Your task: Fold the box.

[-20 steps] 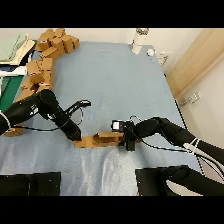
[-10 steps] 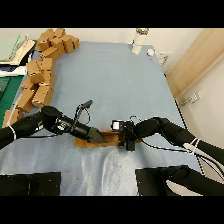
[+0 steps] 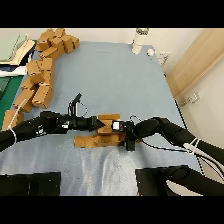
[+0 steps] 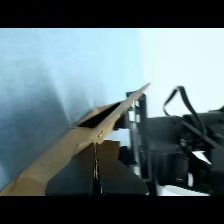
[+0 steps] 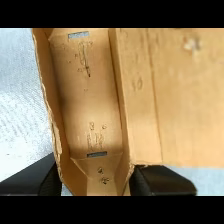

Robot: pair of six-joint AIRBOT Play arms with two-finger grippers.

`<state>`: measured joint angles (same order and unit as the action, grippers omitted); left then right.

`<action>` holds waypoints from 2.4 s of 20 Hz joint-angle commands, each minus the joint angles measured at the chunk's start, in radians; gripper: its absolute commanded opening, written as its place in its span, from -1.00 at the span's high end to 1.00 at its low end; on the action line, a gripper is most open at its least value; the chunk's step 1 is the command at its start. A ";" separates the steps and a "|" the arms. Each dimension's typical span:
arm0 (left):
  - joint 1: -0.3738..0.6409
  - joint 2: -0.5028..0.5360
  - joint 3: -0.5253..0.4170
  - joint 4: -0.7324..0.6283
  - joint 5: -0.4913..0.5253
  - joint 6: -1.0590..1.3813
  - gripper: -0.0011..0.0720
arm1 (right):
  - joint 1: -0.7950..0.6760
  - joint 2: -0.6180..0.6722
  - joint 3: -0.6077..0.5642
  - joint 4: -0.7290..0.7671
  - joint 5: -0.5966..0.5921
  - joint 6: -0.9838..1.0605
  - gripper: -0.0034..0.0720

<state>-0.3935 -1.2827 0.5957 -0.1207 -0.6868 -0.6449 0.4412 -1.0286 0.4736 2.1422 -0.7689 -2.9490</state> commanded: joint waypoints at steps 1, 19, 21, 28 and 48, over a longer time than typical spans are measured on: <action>0.000 -0.003 0.036 0.196 0.105 -0.138 0.95 | 0.001 -0.001 0.001 0.000 0.000 0.000 -0.35; -0.041 -0.113 0.089 0.332 0.090 -0.209 0.95 | 0.001 -0.001 0.000 0.000 -0.003 0.001 -0.34; -0.041 -0.113 0.089 0.332 0.090 -0.209 0.95 | 0.001 -0.001 0.000 0.000 -0.004 0.003 -0.34; -0.041 -0.114 0.089 0.357 0.089 -0.221 0.95 | 0.001 -0.001 0.000 -0.018 -0.006 0.027 -0.16; 0.308 0.174 0.079 0.404 -0.580 0.233 0.95 | 0.001 0.000 0.001 -0.018 -0.001 0.027 -0.16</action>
<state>-0.0959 -1.1976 0.6804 0.2218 -1.2446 -0.4477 0.4423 -1.0286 0.4736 2.1242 -0.7700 -2.9211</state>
